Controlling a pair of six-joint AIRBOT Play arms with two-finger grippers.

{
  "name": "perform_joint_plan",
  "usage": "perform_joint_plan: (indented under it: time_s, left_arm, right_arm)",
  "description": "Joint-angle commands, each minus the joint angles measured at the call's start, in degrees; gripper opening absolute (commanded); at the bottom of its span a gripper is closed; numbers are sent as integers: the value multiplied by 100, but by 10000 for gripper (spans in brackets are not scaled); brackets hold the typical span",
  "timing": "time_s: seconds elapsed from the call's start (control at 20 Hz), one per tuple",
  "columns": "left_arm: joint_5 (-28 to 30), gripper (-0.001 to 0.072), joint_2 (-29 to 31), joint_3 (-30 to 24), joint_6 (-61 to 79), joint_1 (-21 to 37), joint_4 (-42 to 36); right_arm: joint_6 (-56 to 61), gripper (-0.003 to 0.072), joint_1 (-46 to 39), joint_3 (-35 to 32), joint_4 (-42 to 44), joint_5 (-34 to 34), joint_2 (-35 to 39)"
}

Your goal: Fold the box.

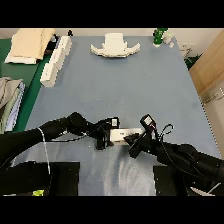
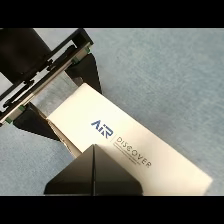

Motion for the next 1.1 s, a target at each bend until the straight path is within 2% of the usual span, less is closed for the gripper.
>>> perform_joint_plan:
  time_s: [0.0,0.5,0.85,1.05]
  left_arm:
    - [0,415,0,2,-7,2,-9]
    - [0,416,0,2,-4,2,-9]
    - [0,415,0,2,-4,2,-9]
    - [0,415,0,2,-4,2,-9]
  right_arm:
    - [0,3,4,-7,2,-184,-101]
    - [-2,3,0,2,0,-175,-61]
    - [-2,4,-17,192,-227,-181,608]
    - [-4,4,-278,223,-308,-179,627]
